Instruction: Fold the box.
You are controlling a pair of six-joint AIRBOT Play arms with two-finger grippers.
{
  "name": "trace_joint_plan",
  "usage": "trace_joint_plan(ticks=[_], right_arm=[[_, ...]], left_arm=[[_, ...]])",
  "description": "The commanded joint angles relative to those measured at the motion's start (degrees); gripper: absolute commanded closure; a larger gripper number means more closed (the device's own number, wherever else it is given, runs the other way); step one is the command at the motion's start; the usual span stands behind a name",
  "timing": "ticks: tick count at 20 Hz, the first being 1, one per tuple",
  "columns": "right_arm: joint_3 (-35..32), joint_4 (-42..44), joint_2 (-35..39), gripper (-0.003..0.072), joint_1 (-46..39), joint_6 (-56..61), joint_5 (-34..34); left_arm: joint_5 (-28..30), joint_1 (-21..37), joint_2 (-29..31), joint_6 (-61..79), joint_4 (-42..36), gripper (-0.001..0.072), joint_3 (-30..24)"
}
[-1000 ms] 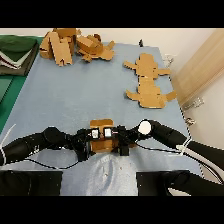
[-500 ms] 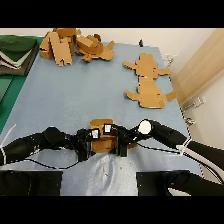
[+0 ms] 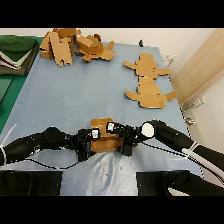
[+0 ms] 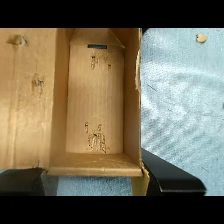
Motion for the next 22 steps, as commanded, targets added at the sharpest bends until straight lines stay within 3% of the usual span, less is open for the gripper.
trace_joint_plan(ticks=[1, 9, 12, 13, 14, 15, 16, 18, 20, 22], right_arm=[[0.1, -5.0, 4.0, -0.0023, 0.0, 4.9, 1.8], [0.1, -5.1, 13.0, -0.0022, 0.0, 7.0, 6.1], [0.4, -9.2, 16.8, -0.0021, 0.0, 19.0, 10.6], [1.0, -11.7, 18.4, -0.0016, 0.0, 28.7, 13.0], [1.8, -12.6, 20.0, 0.0194, 0.0, 43.2, 15.5], [2.1, -12.3, 21.4, 0.0625, 0.0, 55.1, 15.9], [2.0, -11.2, 22.2, 0.0676, 0.0, 64.0, 14.2], [2.0, -5.3, 21.4, 0.0679, 0.0, 68.4, 7.0], [2.4, 5.8, 17.0, 0.0679, -1.2, 66.9, -0.2], [3.9, 19.5, 9.5, 0.0679, -4.3, 57.9, -0.4]], left_arm=[[0.0, 0.0, 0.0, 0.0, 0.0, 0.0243, 0.0], [0.4, 0.1, 0.0, 0.0, 0.0, 0.0242, 0.0], [0.4, 0.1, 0.0, 0.0, 0.0, 0.0242, 0.0], [0.4, 0.1, 0.0, 0.0, 0.0, 0.0242, 0.0], [0.4, 0.1, 0.0, 0.0, 0.1, 0.0242, 0.0], [0.4, 0.1, 0.0, 0.0, 0.0, 0.0242, 0.0], [0.4, 0.1, 0.0, 0.0, 0.0, 0.0242, 0.0], [0.4, 0.1, 0.0, 0.0, 0.0, 0.0242, 0.0], [0.3, 0.1, 0.0, 0.0, 0.0, 0.0242, 0.0], [0.3, 0.1, 0.0, 0.0, 0.0, 0.0242, 0.0]])
